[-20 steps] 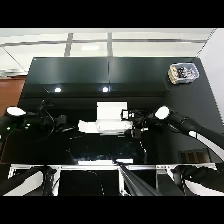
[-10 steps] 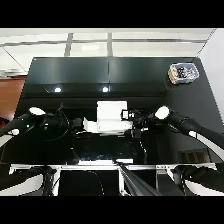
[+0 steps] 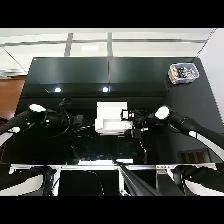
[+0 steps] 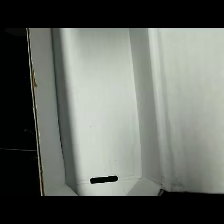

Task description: Fold the box and place the chain.

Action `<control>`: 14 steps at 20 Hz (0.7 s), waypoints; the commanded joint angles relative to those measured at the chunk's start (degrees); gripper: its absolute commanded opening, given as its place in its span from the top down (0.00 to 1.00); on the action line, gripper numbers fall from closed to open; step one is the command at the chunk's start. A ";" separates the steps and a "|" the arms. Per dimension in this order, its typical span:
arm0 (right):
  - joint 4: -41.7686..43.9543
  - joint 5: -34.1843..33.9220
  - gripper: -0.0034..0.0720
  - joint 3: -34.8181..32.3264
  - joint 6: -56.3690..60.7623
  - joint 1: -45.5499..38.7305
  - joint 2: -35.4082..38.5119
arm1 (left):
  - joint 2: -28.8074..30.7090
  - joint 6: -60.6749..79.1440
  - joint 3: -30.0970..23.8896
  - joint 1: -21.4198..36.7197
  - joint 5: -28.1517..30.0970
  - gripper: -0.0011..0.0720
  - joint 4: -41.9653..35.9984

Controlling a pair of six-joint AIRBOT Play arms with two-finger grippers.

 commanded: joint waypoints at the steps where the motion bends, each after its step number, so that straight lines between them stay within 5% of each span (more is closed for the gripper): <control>1: 0.02 0.02 0.65 0.00 0.00 0.00 -0.04 | -0.02 -0.07 2.45 -0.07 -2.78 0.11 -1.75; 6: 0.02 0.02 0.65 0.00 0.00 0.00 -0.04 | -0.04 -2.32 3.82 -3.72 -4.13 0.15 -1.84; 7: 0.00 0.02 0.65 0.00 0.00 0.00 -0.04 | -0.04 -2.29 3.82 -4.81 -4.09 0.28 -1.84; 9: 0.00 0.02 0.65 0.00 0.00 0.00 -0.04 | -0.02 -2.95 4.24 -6.73 -3.82 0.36 -1.33; 14: 0.02 0.02 0.65 0.00 0.00 0.00 -0.04 | 0.09 -14.69 9.86 -12.66 0.63 0.43 10.34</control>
